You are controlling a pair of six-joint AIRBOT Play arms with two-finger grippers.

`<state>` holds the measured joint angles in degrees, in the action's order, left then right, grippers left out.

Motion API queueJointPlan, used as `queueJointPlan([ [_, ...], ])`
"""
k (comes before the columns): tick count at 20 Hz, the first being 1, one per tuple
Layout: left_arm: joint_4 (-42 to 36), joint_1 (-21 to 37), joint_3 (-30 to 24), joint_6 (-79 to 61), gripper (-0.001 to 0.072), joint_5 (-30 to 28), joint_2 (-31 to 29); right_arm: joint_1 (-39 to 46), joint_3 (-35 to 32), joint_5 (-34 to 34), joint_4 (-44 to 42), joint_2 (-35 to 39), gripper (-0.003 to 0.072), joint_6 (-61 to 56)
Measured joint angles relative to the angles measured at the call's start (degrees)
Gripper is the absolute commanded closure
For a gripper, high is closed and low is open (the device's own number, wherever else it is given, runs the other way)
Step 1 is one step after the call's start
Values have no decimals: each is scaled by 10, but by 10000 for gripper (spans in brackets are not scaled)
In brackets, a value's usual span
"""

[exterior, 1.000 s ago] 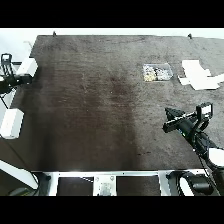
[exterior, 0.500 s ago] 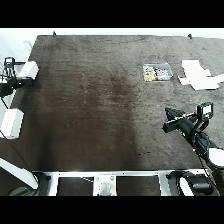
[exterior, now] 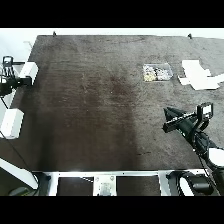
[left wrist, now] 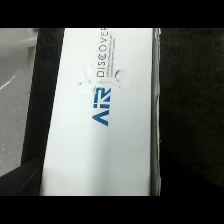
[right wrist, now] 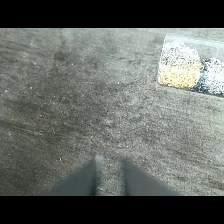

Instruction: Fold the box and place the chain.

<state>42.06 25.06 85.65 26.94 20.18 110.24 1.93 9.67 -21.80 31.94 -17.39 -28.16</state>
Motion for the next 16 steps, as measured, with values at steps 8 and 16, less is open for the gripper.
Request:
queueJointPlan([
  [8, 17, 0, 0, 0, -11, 29, -32, 0, 0, 0, 0, 0, 235, 0],
  [16, 12, 0, 0, -16, 696, 53, -145, 0, 0, 8, 0, 0, 680, 0],
])
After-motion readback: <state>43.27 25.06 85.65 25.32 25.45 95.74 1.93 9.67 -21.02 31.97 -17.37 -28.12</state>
